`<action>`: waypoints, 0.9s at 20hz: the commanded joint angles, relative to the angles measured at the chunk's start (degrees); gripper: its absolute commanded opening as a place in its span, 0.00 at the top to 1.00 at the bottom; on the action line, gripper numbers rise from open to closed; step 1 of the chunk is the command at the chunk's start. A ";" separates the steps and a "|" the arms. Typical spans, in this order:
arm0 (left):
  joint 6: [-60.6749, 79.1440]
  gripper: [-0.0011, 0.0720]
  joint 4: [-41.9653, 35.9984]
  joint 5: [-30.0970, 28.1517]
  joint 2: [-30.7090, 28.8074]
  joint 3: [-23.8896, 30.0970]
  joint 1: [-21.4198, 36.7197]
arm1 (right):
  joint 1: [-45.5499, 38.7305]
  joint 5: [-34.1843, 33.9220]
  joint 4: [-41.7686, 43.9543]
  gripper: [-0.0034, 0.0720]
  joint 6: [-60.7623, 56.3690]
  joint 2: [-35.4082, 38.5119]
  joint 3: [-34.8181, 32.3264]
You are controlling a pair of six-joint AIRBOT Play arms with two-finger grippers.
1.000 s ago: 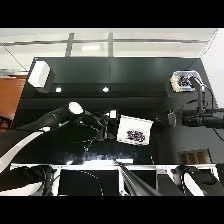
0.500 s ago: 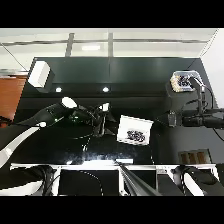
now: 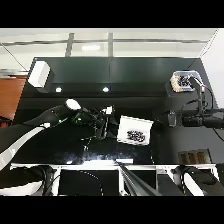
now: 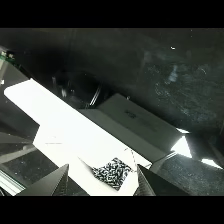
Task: Fold the box and place the chain.
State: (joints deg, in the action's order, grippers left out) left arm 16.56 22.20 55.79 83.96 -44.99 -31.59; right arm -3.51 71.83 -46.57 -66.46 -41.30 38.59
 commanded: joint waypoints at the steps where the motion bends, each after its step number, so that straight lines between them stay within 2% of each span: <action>1: -0.70 0.03 0.24 -0.31 0.28 -0.11 -0.87 | 0.07 0.00 0.00 0.29 0.00 0.07 0.02; 18: -4.22 0.03 1.40 -0.63 0.48 -0.11 -1.29 | 0.07 0.07 0.04 0.29 0.00 0.07 0.02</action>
State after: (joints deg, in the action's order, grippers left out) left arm 12.67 23.38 55.24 84.42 -45.04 -32.84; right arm -3.49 71.85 -46.57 -66.46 -41.30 38.59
